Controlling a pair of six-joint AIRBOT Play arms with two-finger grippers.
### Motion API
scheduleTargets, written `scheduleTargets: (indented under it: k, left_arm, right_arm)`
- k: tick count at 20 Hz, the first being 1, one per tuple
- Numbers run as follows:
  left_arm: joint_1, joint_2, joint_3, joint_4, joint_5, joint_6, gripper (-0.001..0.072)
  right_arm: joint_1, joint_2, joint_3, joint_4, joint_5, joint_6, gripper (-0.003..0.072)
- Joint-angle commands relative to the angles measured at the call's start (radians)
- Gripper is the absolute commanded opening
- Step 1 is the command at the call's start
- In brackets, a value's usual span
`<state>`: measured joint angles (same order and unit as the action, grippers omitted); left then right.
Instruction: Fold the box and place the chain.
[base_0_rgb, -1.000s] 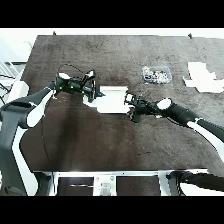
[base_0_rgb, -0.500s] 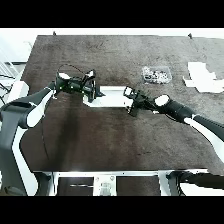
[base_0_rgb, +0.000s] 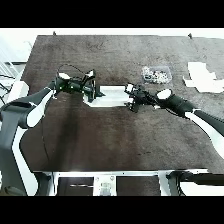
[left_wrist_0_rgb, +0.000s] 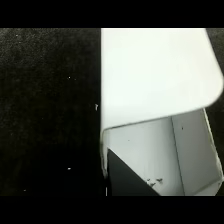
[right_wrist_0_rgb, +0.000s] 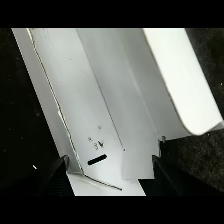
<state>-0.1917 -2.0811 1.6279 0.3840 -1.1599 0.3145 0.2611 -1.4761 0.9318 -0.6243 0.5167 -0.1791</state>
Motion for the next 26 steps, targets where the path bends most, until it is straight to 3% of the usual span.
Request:
scheduleTargets:
  k: [1,6,16,26]
  left_arm:
    - [0.0,0.0,0.0,0.0,-0.001,0.0,0.0022]
    - [0.0,0.0,0.0,0.0,-0.001,0.0,0.0022]
    - [0.0,0.0,0.0,0.0,-0.001,0.0,0.0022]
    - [0.0,0.0,0.0,0.0,-0.001,0.0,0.0022]
  right_arm:
    - [-0.019,-0.027,0.034,0.014,0.043,-0.044,0.0629]
    - [-0.04,-0.032,0.068,0.018,0.072,-0.066,0.064]
    - [-0.13,-0.201,0.245,0.039,0.401,-0.069,0.0642]
    - [-0.157,-0.311,0.336,0.062,0.559,-0.122,0.0643]
